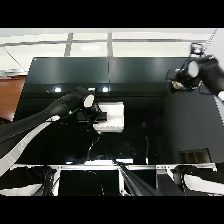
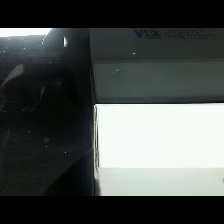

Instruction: Fold the box and place the chain.

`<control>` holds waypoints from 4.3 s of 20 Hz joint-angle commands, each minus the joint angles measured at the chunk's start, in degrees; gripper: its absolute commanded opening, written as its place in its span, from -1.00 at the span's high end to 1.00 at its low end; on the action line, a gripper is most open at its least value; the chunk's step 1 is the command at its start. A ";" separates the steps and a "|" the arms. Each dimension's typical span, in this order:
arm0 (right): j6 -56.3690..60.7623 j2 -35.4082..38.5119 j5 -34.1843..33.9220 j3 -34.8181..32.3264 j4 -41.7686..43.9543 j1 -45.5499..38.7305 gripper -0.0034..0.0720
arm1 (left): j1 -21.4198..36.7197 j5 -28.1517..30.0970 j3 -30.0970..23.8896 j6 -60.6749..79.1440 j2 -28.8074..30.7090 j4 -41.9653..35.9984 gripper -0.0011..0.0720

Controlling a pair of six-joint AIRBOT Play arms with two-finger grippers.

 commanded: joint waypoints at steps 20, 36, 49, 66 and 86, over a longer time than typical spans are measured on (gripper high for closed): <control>4.52 -29.22 7.56 27.43 24.22 -16.17 -0.49 | 0.07 0.13 0.04 0.02 0.02 -0.02 0.91; -23.23 -3.63 23.41 28.50 21.86 -16.90 0.88 | 0.04 0.11 0.04 0.02 0.02 -0.02 0.91; -29.31 22.45 33.57 26.05 27.21 -10.73 0.88 | 0.04 -0.02 0.04 0.02 0.02 -0.02 0.91; -33.62 24.57 4.63 -5.79 50.14 23.74 0.88 | 0.04 -0.09 0.04 0.02 0.02 -0.04 0.91; -30.58 20.46 14.93 -14.08 34.75 17.38 -0.08 | 0.07 0.39 0.04 0.02 0.00 0.22 0.91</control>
